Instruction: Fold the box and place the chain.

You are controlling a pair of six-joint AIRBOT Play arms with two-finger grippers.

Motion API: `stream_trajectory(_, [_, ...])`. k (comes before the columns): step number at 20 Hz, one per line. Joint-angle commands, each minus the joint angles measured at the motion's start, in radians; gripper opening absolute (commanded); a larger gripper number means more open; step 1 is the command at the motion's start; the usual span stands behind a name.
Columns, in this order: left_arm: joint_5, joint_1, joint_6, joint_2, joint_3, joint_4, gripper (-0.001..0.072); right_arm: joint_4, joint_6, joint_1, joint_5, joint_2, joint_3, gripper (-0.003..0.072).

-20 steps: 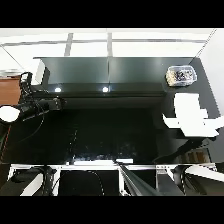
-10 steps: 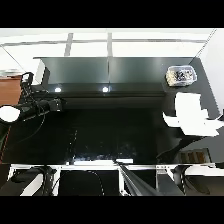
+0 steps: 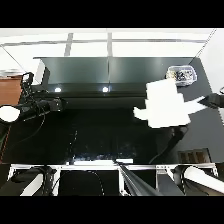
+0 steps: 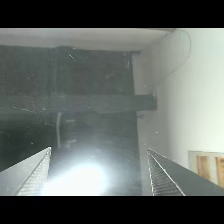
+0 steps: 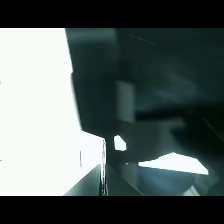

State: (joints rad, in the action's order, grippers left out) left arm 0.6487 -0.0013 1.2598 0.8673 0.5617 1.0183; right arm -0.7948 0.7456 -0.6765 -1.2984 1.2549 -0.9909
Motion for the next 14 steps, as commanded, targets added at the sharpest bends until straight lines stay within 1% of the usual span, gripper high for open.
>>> stream_trajectory(1, [0.053,0.0,0.0,0.0,0.0,-0.062,0.0714,0.323,-0.106,0.154,0.09,-0.18,0.242,0.0022])
stream_trajectory(4, [0.092,-0.015,-0.019,0.002,0.001,-0.144,0.0714,0.563,-0.207,0.343,0.302,-0.307,0.512,0.0022])
stream_trajectory(6, [0.111,-0.05,-0.091,0.019,0.003,-0.213,0.0714,0.702,-0.267,0.477,0.431,-0.333,0.634,0.0022])
stream_trajectory(7, [0.124,-0.071,-0.115,0.042,0.009,-0.249,0.0713,0.749,-0.29,0.544,0.478,-0.333,0.673,0.0022])
stream_trajectory(8, [0.136,-0.089,-0.122,0.076,0.021,-0.275,0.0714,0.779,-0.295,0.613,0.528,-0.333,0.701,0.0022])
stream_trajectory(10, [0.199,-0.109,-0.153,0.182,0.069,-0.323,0.0713,0.786,-0.294,0.736,0.61,-0.333,0.724,0.0023])
stream_trajectory(11, [0.257,-0.108,-0.209,0.253,0.1,-0.397,0.0714,0.78,-0.293,0.782,0.642,-0.333,0.724,0.0022])
stream_trajectory(12, [0.331,-0.102,-0.315,0.321,0.135,-0.5,0.0714,0.782,-0.26,0.822,0.663,-0.333,0.724,0.0022])
stream_trajectory(13, [0.385,-0.097,-0.376,0.391,0.179,-0.568,0.0714,0.784,-0.236,0.845,0.674,-0.333,0.724,0.0022])
stream_trajectory(14, [0.402,-0.097,-0.374,0.448,0.224,-0.575,0.0714,0.782,-0.233,0.864,0.684,-0.333,0.724,0.0022])
